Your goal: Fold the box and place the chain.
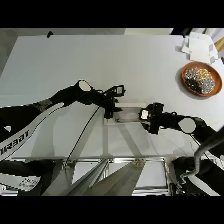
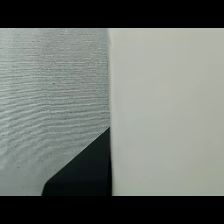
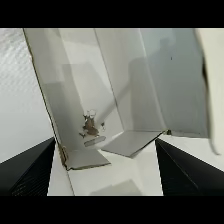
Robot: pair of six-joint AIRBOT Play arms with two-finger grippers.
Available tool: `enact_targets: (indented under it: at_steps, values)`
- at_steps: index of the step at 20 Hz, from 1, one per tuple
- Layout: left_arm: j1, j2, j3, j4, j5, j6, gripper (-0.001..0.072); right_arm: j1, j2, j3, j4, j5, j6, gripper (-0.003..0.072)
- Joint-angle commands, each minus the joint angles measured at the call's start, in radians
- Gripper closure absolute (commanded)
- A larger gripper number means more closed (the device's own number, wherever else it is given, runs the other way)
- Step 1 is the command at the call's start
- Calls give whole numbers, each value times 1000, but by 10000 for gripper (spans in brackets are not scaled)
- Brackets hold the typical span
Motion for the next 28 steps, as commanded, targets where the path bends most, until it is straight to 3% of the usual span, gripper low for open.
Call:
enact_targets:
  at_steps: [1,7,10,19,28]
  values:
    - [0,0,0,1,0,0,698,-80,-24,5,152,90,-198,-8]
    - [0,0,0,1,0,0,698,-180,-31,11,262,161,-312,-9]
    - [0,0,0,1,0,0,698,-180,-111,23,329,174,-375,-9]
    - [0,0,0,1,0,0,698,-237,-335,163,351,356,-468,-12]
    - [0,0,0,1,0,0,698,-237,-402,164,365,370,-565,-12]
